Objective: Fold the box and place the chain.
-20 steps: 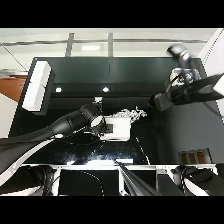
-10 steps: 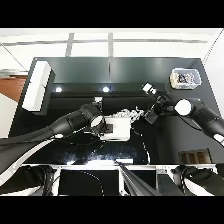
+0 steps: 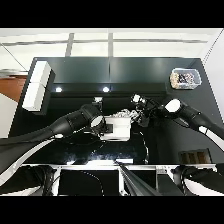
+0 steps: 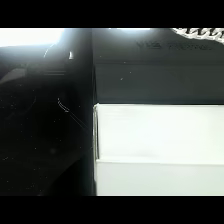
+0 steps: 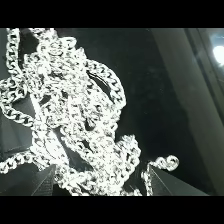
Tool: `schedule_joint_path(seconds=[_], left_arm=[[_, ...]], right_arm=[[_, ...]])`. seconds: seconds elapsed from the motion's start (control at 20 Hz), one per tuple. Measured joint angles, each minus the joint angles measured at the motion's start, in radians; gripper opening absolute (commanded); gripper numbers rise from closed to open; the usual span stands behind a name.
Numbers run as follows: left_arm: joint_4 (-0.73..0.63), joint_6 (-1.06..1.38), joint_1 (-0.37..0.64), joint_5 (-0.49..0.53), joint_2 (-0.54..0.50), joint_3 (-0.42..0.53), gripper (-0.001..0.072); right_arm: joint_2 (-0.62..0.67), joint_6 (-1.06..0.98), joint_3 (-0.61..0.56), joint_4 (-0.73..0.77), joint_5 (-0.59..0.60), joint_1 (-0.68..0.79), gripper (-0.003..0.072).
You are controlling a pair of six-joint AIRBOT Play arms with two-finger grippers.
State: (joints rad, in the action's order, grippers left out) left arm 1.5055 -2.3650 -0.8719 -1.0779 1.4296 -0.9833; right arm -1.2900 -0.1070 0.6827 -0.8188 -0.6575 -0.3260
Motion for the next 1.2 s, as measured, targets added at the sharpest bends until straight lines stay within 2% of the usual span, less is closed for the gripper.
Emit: schedule_joint_path(seconds=[0.3,0.35,0.5,0.55,0.6,0.8,1.0,1.2], left_arm=[[0.0,0.0,0.0,0.0,0.0,0.0,0.0031],[0.0,0.0,0.0,0.0,0.0,0.0,0.0031],[0.0,0.0,0.0,0.0,0.0,0.0,0.0031],[0.0,0.0,0.0,0.0,0.0,0.0,0.0031],[0.0,0.0,0.0,0.0,0.0,0.0,0.0031],[0.0,0.0,0.0,0.0,0.0,0.0,0.0031],[0.0,0.0,0.0,0.0,0.0,0.0,0.003],[0.0,0.0,0.0,0.0,0.0,0.0,0.0031]], right_arm=[[-0.033,0.055,0.0,0.055,-0.003,0.0,0.0701],[-0.036,0.055,0.0,0.061,-0.003,0.0,0.0679],[-0.04,0.042,0.0,0.07,0.0,0.0,0.0209],[-0.041,0.031,0.0,0.074,0.005,0.0,0.0097],[-0.041,0.024,0.0,0.084,0.009,0.0,0.0057],[-0.036,-0.032,0.002,0.071,0.014,0.0,0.0039],[0.02,-0.191,0.029,-0.033,-0.011,0.004,0.0038],[0.156,-0.371,0.085,-0.166,-0.145,0.042,0.0038]])
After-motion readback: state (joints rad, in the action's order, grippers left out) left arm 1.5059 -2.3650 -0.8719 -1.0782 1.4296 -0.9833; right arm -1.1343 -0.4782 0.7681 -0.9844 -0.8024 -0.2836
